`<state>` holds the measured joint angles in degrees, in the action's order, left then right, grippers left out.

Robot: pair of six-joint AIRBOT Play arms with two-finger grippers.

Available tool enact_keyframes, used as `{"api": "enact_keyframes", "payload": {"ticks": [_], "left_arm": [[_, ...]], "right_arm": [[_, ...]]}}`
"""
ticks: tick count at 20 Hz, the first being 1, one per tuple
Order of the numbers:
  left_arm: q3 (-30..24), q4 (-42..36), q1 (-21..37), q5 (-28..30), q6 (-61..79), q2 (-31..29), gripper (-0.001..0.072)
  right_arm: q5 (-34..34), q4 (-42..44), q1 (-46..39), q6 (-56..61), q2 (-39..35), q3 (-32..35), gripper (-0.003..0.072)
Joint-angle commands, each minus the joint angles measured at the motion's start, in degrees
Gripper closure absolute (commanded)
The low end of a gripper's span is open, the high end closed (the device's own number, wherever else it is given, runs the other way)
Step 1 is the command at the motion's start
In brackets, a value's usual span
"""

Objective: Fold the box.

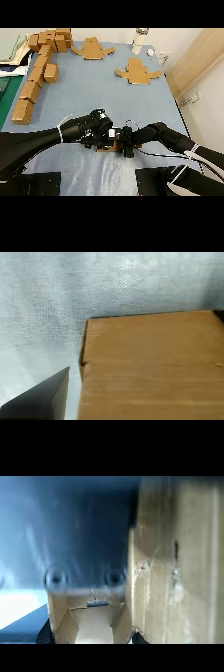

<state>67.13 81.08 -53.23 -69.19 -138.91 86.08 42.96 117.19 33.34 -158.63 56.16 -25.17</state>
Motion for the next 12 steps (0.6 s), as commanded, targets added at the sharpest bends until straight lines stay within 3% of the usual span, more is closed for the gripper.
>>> {"api": "enact_keyframes", "payload": {"ticks": [1, 6, 12], "left_arm": [[1.53, -1.55, 1.09, -0.61, -0.2, -0.02, 0.0239], [4.61, -4.35, 6.91, -7.04, 0.72, -0.02, 0.0239], [4.96, -19.67, 16.13, -9.09, 11.17, -0.02, 0.0239]], "right_arm": [[0.0, 0.02, 0.0, 0.02, -0.04, 0.02, 0.0186], [0.0, 0.02, 0.0, 0.02, -0.04, 0.02, 0.0185], [0.0, 0.02, 0.0, 0.02, -0.04, 0.02, 0.0186]]}}
